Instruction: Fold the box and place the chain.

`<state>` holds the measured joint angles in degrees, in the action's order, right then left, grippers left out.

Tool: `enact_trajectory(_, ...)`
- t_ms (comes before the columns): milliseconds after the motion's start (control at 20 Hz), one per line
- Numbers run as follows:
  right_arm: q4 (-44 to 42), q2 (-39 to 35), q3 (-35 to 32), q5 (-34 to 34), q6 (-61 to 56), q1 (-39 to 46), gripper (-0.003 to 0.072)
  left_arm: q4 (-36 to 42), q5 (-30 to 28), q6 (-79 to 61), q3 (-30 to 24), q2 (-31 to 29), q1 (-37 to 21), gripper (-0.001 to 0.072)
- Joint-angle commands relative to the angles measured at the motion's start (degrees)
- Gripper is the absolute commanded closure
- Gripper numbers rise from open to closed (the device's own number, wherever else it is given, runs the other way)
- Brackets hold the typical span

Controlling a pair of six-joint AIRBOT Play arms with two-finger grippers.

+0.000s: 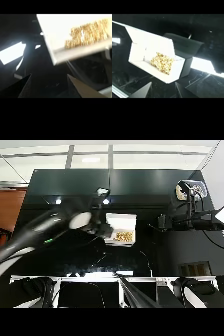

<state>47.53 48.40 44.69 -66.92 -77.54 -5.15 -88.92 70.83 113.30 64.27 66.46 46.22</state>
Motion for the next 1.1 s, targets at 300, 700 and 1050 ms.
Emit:
enact_trajectory(300, 2.67, -0.04, 0.07, 5.73, -0.04, 0.02, 0.0339, 55.69, -13.66, -74.38, -38.16, -27.69, -34.27, 0.0052)
enact_trajectory(700, 2.45, -0.04, 0.04, 6.51, -0.28, 0.02, 0.0339, 49.11, -22.01, -112.19, -37.53, -11.02, -26.93, -0.0007)
enact_trajectory(1050, 3.74, -0.04, 0.04, 5.73, -0.26, -2.93, 0.0338, 49.62, -16.55, -120.61, -23.65, 10.4, -26.93, -0.0007)
